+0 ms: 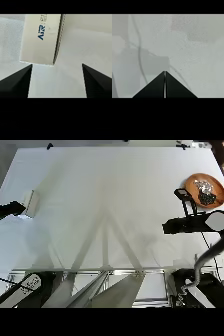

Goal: Fold the box and place the chain.

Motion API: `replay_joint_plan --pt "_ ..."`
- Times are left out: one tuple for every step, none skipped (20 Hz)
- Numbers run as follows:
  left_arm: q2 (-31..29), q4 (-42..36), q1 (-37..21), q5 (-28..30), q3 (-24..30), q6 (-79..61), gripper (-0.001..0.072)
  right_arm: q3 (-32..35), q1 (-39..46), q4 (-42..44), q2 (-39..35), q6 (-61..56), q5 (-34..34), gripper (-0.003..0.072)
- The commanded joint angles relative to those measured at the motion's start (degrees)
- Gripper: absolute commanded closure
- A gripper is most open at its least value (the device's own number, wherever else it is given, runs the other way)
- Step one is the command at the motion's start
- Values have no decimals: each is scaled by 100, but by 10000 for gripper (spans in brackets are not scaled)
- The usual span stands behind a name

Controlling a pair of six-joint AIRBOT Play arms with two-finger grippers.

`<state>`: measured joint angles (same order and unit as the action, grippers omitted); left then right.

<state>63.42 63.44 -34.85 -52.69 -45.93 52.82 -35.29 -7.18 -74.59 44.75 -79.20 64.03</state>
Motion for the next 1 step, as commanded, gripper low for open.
replay_joint_plan --pt "-4 -20 -4 -9 -2 -2 11 -4 4 0 4 -2 46 674"
